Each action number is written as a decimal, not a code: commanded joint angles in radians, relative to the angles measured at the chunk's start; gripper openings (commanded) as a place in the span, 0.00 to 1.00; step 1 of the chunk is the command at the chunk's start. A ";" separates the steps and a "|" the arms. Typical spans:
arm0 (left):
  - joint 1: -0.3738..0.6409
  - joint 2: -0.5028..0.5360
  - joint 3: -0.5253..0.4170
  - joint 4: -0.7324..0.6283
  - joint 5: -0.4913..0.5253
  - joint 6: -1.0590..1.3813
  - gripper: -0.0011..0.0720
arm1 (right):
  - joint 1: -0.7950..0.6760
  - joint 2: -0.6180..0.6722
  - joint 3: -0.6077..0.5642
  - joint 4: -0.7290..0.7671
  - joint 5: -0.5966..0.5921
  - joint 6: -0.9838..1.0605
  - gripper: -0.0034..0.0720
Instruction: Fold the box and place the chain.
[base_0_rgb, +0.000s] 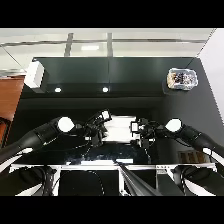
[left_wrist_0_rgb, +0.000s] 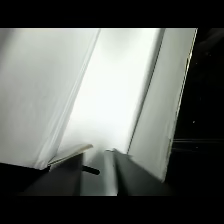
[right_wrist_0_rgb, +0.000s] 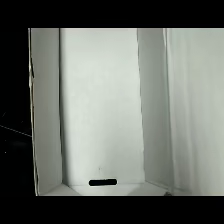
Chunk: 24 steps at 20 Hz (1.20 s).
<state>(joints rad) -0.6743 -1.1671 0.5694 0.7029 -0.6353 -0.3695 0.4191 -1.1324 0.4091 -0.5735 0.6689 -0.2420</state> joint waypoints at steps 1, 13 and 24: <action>-0.014 -0.002 0.003 -0.008 0.010 0.003 0.61 | 0.001 -0.001 0.000 0.000 0.000 0.000 0.21; 0.104 0.156 0.051 0.178 -0.190 -0.321 0.05 | 0.000 -0.001 0.000 0.000 0.000 0.000 0.21; 0.655 0.187 -0.123 0.051 -0.496 -1.041 0.05 | 0.000 -0.001 0.000 0.000 0.000 0.000 0.21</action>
